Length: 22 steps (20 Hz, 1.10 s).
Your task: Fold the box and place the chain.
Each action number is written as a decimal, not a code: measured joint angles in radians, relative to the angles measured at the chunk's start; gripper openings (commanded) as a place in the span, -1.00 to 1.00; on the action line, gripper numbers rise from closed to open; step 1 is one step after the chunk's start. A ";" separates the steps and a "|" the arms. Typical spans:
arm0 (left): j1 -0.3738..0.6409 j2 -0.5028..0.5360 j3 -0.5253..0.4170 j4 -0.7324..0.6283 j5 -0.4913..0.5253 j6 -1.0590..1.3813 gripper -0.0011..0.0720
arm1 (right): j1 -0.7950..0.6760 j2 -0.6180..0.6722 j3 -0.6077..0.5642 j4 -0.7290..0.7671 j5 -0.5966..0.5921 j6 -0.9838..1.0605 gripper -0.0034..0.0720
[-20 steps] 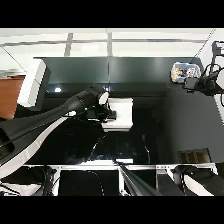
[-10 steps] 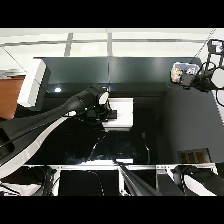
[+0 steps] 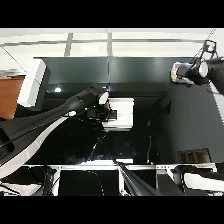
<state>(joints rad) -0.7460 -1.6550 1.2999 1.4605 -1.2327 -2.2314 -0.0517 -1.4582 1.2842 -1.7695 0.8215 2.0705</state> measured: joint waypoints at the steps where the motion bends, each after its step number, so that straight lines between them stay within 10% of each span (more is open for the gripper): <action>1: 0.000 0.000 0.000 0.000 0.000 0.001 -0.89 | -0.028 -0.057 0.074 0.034 0.021 0.006 0.83; 9: 0.000 0.000 0.000 -0.007 0.002 0.002 -0.89 | -0.164 -0.473 0.670 0.130 0.322 0.041 0.83; 22: 0.000 0.000 0.000 -0.011 0.007 0.002 -0.89 | -0.217 -0.631 0.782 0.146 0.325 0.032 0.83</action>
<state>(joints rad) -0.7460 -1.6550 1.2999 1.4494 -1.2255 -2.2299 -0.2684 -2.0892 2.0659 -1.6230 1.1461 2.1021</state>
